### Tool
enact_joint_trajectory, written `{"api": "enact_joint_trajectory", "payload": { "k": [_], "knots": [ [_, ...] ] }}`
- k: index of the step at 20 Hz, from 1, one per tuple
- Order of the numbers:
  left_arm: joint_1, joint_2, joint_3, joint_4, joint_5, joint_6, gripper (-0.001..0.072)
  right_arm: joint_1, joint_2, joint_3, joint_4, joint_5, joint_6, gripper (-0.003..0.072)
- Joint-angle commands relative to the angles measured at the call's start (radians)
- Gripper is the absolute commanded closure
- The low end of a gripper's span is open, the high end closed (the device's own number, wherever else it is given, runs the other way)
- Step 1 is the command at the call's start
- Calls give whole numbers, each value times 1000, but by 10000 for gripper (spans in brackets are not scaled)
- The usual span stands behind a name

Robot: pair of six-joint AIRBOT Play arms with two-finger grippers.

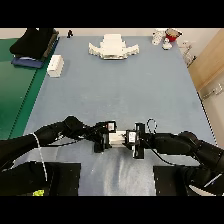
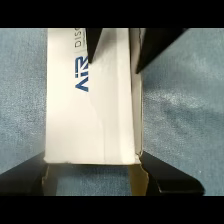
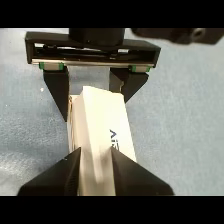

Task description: Fold the box.

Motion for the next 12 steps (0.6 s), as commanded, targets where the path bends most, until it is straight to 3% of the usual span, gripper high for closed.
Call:
{"api": "enact_joint_trajectory", "payload": {
  "k": [1,3,4,9,10,12],
  "knots": [
    [0,0,0,0,1,-1,183,1,2,0,3,-16,0,322],
    [0,0,0,0,2,-1,183,1,21,0,5,-3,0,288],
    [0,0,0,0,1,-1,183,1,34,0,6,0,0,204],
    [0,0,0,0,2,-1,183,1,67,0,103,-2,84,205],
    [0,0,0,0,1,-1,183,1,69,0,119,-2,199,248],
    [0,0,0,0,1,-1,183,1,68,-3,119,3,401,453]
  ]
}}
